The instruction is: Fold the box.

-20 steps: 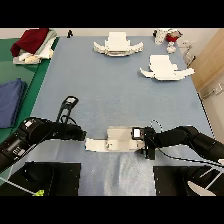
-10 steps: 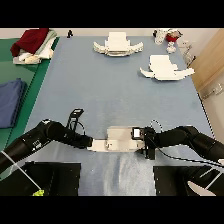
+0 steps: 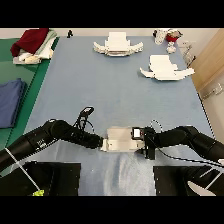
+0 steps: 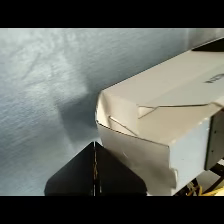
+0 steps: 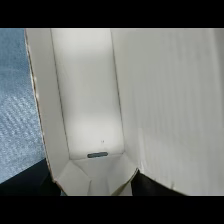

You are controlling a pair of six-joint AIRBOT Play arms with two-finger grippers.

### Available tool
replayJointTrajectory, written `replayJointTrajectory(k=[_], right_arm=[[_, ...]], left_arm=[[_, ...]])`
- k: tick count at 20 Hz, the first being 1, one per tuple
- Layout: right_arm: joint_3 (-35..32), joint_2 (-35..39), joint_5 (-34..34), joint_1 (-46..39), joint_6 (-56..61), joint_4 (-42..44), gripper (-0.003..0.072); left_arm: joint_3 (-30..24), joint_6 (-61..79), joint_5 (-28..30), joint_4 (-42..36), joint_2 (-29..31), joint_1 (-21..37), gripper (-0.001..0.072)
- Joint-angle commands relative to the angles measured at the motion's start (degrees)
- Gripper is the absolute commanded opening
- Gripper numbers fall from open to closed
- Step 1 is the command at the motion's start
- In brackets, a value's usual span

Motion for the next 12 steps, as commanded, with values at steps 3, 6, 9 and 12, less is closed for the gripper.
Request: replayJointTrajectory(k=[3, 6, 9, 12], right_arm=[[0.0, 0.0, 0.0, 0.0, 0.0, 0.0, 0.0518], [0.0, 0.0, 0.0, 0.0, 0.0, 0.0, 0.0519], [0.0, 0.0, 0.0, 0.0, 0.0, 0.0, 0.0518], [0.0, 0.0, 0.0, 0.0, 0.0, 0.0, 0.0518]], left_arm=[[2.6, 0.5, -0.9, -2.3, 0.7, -0.3, 0.0015], [2.6, 0.5, -1.0, -2.5, 0.1, -0.3, 0.0016], [2.6, 0.5, -0.9, -2.6, -0.3, -0.3, 0.0016], [2.6, 0.5, -1.0, -3.0, -0.3, -0.3, 0.0017]])
